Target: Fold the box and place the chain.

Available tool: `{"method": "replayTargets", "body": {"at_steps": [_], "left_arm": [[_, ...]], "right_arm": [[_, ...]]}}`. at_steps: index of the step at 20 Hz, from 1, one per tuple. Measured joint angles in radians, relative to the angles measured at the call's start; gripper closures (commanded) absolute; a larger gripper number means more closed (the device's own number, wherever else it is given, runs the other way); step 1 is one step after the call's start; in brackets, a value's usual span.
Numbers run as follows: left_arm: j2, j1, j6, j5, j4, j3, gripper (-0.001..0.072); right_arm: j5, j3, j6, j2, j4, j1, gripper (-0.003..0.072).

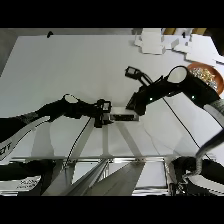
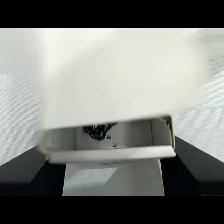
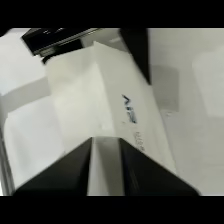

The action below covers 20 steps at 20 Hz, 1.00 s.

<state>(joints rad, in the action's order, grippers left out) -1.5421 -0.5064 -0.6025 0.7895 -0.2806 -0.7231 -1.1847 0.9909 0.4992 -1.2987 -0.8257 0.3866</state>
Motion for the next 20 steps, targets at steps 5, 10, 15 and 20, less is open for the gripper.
{"method": "replayTargets", "body": {"at_steps": [5,10,15,20], "left_arm": [[0.000,0.000,0.000,0.000,0.000,0.000,0.0496],[0.000,0.000,0.000,0.000,0.000,0.000,0.0496],[0.000,0.000,0.002,0.000,0.000,0.000,0.0496],[0.000,0.000,0.003,-0.003,0.003,0.000,0.0496]], "right_arm": [[0.013,-0.012,-0.048,-0.002,-0.025,0.065,0.0379],[0.085,-0.014,-0.059,-0.002,-0.109,0.114,0.0382],[0.151,-0.014,-0.063,-0.002,-0.171,0.157,0.0468],[0.212,-0.029,-0.062,-0.002,-0.210,0.180,0.0472]]}}
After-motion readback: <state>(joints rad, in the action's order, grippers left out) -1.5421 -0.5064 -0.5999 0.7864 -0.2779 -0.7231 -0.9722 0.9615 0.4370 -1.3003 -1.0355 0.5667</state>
